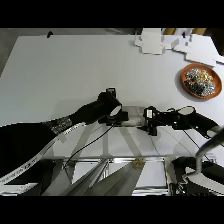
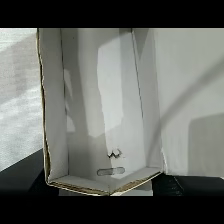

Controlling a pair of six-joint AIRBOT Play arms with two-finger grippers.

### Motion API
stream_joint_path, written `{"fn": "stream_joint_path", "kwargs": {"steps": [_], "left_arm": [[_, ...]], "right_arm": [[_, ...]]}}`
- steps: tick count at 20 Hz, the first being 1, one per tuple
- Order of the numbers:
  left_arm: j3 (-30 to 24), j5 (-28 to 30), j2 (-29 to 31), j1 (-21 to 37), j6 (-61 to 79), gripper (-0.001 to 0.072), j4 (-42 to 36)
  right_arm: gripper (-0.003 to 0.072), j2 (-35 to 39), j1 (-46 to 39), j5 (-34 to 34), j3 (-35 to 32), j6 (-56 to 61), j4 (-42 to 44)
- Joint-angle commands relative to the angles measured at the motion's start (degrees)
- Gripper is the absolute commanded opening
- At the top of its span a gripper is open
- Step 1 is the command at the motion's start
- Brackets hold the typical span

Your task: Fold the box and place the chain.

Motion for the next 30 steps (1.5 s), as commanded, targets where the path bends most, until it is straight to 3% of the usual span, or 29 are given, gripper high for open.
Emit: {"fn": "stream_joint_path", "kwargs": {"steps": [1,2,3,6,7,8,9,10,17,24,25,26,27,30], "left_arm": [[0.33,-1.88,-0.13,-0.2,-0.24,0.0186,-0.09],[0.33,-2.12,-0.13,-0.26,-0.2,0.0063,-0.02],[0.33,-2.16,-0.13,-0.26,-0.15,0.0003,-0.02],[0.33,-2.01,-0.13,-0.24,-0.15,0.0003,0.0],[0.33,-2.01,-0.07,-0.11,0.02,0.0032,-0.04],[0.33,-2.03,0.17,-0.04,0.22,0.0126,-0.02],[0.33,-2.03,0.59,0.07,1.62,0.0269,-0.09],[0.33,-2.01,1.31,0.22,2.89,0.0343,-0.07],[0.33,-2.47,6.88,2.12,9.4,0.0346,-1.38],[0.28,-8.04,15.61,5.79,32.63,0.0358,-3.98],[-0.15,-9.07,17.2,6.6,37.77,0.0454,-4.39],[-1.36,-9.09,19.06,7.74,42.53,0.06,-5.31],[-3.3,-8.31,20.96,8.87,45.86,0.0649,-6.23],[-13.79,-1.44,27.98,12.94,62.77,0.0649,-8.31]], "right_arm": [[0.0341,-0.04,0.07,-0.04,-0.04,0.0,0.13],[0.0341,-0.04,0.07,-0.04,-0.04,0.0,0.13],[0.0341,-0.04,0.07,-0.07,-0.04,0.0,0.13],[0.0341,-0.04,0.04,-0.07,-0.04,-0.02,0.13],[0.0341,-0.04,0.04,-0.07,-0.04,0.0,0.13],[0.0341,-0.04,0.07,-0.04,-0.04,0.0,0.13],[0.0341,-0.04,0.04,-0.07,-0.04,0.0,0.13],[0.0341,-0.04,0.07,-0.04,-0.04,0.0,0.13],[0.0341,-0.04,0.07,0.0,-0.04,0.0,0.15],[0.0341,-0.04,0.04,-0.04,-0.04,0.0,0.13],[0.0341,-0.04,0.07,-0.04,-0.04,0.0,0.13],[0.0341,-0.04,0.04,-0.04,-0.04,0.0,0.13],[0.0341,-0.04,0.04,-0.04,-0.04,0.0,0.13],[0.0341,-0.04,0.04,-0.04,-0.04,0.0,0.11]]}}
